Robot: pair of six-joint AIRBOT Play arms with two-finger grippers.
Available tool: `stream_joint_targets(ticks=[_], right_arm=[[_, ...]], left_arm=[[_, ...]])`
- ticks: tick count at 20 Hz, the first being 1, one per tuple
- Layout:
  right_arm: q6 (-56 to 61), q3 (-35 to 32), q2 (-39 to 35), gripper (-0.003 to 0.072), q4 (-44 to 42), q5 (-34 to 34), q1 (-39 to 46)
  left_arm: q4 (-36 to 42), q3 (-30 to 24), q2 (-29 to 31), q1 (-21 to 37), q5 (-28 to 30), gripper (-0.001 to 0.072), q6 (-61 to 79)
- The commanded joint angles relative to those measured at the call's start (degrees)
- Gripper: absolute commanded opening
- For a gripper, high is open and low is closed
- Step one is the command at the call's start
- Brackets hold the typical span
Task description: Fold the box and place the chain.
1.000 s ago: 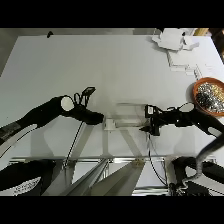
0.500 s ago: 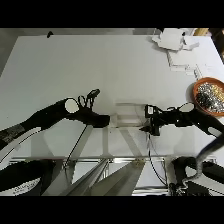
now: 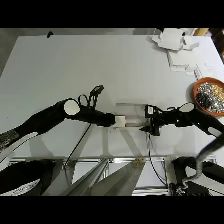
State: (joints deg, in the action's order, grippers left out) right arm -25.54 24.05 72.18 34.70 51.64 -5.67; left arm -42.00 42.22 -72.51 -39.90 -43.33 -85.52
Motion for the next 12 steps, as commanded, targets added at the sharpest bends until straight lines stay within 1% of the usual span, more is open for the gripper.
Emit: stream_joint_targets(ticks=[1, 3, 4, 5, 7, 10, 12], right_arm=[[0.0, 0.0, -0.1, 0.0401, 0.0, 0.0, 0.0], [0.0, 0.0, 0.0, 0.0401, 0.0, 0.0, 0.0], [0.0, 0.0, -0.1, 0.0401, 0.0, 0.0, 0.0], [0.0, 0.0, 0.0, 0.0401, 0.0, 0.0, 0.0], [0.0, 0.0, -0.1, 0.0401, 0.0, 0.0, 0.0], [0.0, 0.0, 0.0, 0.0401, 0.0, 0.0, 0.0], [0.0, 0.0, 0.0, 0.0401, 0.0, 0.0, 0.0]], left_arm=[[0.1, 0.7, 0.2, -0.6, 1.2, 0.0172, 0.0], [-0.1, 0.7, 0.1, -0.6, 1.1, 0.0181, 0.0], [-0.4, 0.7, 0.1, -0.6, 1.2, 0.0262, 0.0], [-0.9, 0.7, 0.1, -0.8, 1.2, 0.0301, 0.0], [-3.3, 1.6, -1.0, -1.3, 1.8, 0.03, -2.9], [-11.0, 5.3, -4.3, -2.8, -0.8, 0.03, -11.3], [-14.4, 7.9, -5.7, -4.2, -1.9, 0.03, -14.4]])
